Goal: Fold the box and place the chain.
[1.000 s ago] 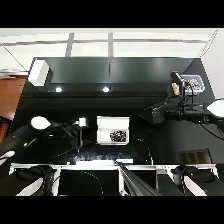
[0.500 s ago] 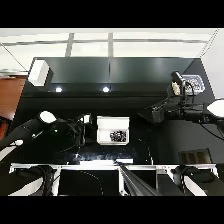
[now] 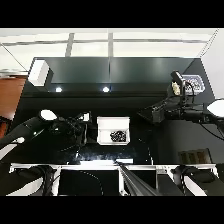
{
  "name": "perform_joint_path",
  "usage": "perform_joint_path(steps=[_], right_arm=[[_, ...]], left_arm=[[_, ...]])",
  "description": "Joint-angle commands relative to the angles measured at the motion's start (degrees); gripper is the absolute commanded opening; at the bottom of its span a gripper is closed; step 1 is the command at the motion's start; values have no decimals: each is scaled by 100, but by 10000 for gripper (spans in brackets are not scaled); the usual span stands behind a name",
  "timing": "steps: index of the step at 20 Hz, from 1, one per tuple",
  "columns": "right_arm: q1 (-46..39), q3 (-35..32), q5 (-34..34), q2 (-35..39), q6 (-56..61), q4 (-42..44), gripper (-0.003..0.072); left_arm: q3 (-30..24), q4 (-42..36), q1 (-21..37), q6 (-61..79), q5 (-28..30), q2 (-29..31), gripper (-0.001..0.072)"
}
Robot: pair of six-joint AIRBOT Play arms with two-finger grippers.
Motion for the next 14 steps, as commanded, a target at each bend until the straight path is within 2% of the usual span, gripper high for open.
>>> perform_joint_path(steps=[1,6,9,14], right_arm=[[-2,7,-4,4,-2,0,640],[-2,7,0,4,-2,0,640],[-2,7,-22,4,-2,0,640],[-2,7,-107,4,-2,0,639]], left_arm=[[7,-42,-4,13,-20,-4,705],[-7,326,-229,-273,42,-7,705],[-7,107,-271,-466,330,-4,708],[-2,59,-398,-459,297,-4,707]])
